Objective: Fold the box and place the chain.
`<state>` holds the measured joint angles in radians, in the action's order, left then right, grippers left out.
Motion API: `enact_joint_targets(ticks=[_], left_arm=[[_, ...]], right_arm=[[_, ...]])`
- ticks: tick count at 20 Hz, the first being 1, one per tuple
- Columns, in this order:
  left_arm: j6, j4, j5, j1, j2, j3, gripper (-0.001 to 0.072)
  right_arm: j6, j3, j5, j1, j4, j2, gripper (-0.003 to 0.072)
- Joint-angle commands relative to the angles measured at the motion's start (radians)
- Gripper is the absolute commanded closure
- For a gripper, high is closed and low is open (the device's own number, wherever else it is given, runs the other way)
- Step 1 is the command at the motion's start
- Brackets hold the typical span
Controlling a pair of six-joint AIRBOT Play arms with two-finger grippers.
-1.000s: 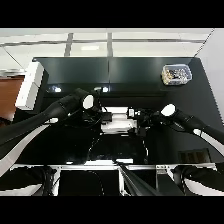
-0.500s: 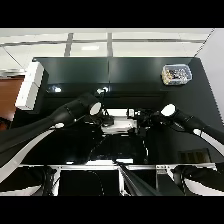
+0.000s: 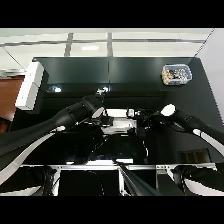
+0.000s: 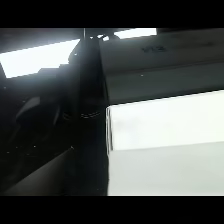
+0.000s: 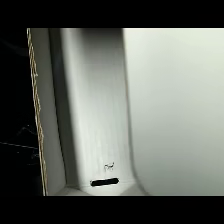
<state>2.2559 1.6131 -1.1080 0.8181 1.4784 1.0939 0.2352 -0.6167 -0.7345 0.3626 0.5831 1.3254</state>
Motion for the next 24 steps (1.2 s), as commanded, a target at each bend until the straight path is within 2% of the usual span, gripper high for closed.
enact_joint_targets(ticks=[1, 11, 16, 24], left_arm=[[0.005, 0.025, -0.019, 0.005, -0.014, 0.000, 0.0340], [0.105, 0.108, -0.018, 0.068, -0.036, -0.003, 0.0340], [0.129, 0.106, -0.019, 0.060, -0.096, -0.066, 0.0340], [0.126, -0.011, 0.058, 0.041, -0.037, -0.073, 0.0340]], right_arm=[[0.000, 0.000, -0.002, 0.001, 0.001, 0.001, 0.0254], [0.000, 0.000, -0.002, 0.001, 0.001, 0.001, 0.0254], [0.000, 0.000, -0.002, 0.001, 0.001, 0.001, 0.0254], [0.000, 0.000, -0.002, 0.001, 0.001, 0.001, 0.0254]])
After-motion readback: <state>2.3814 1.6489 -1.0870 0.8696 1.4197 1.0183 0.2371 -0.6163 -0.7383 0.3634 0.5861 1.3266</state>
